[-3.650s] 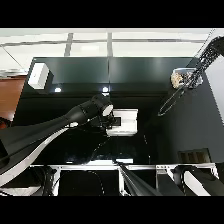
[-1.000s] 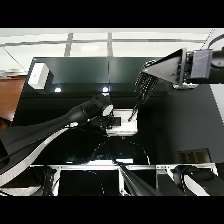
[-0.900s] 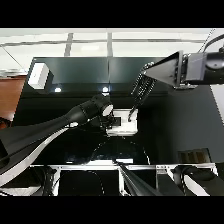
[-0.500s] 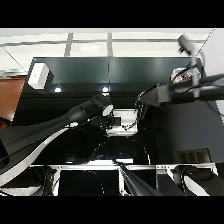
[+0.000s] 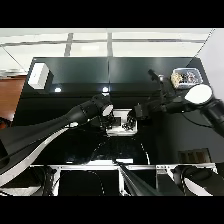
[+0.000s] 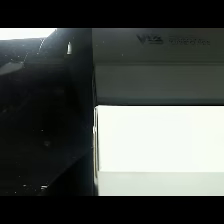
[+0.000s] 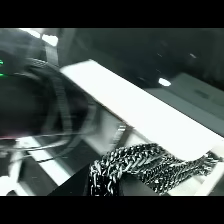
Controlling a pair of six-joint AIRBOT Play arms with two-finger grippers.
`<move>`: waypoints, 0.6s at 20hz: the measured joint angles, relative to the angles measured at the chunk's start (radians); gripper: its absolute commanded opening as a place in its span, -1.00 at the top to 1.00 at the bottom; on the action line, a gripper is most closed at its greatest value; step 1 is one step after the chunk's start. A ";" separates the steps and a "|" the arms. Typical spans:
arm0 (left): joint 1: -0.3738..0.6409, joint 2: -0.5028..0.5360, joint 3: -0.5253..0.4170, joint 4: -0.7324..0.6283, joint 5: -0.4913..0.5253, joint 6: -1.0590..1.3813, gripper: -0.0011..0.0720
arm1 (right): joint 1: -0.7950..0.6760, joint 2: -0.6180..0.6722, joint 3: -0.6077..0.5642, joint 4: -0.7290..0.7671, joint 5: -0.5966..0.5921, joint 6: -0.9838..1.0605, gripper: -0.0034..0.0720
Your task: Fold the box and place the chain.
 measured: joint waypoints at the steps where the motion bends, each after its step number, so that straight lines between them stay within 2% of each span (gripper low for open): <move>1: 0.000 0.000 0.000 0.000 0.000 0.000 0.90 | 0.016 -0.012 -0.015 -0.010 -0.029 0.000 0.85; 2: 0.000 0.000 0.000 0.000 0.000 0.000 0.90 | 0.026 -0.022 -0.026 -0.023 -0.052 0.001 0.56; 3: 0.000 0.000 0.000 0.000 0.000 0.000 0.90 | 0.033 -0.030 -0.034 -0.035 -0.072 0.003 0.03; 4: 0.000 0.000 0.000 0.000 0.000 0.000 0.90 | 0.034 -0.035 -0.039 -0.046 -0.086 0.005 -0.05; 6: 0.000 0.000 0.000 0.000 0.000 0.000 0.90 | 0.015 -0.039 -0.043 -0.064 -0.083 0.011 -0.05; 9: 0.000 0.000 0.000 0.000 0.000 0.000 0.90 | -0.076 -0.005 -0.032 -0.098 0.001 0.006 -0.05; 12: 0.000 0.000 0.000 0.000 -0.002 0.000 0.90 | -0.201 0.080 -0.039 -0.227 0.079 -0.010 -0.05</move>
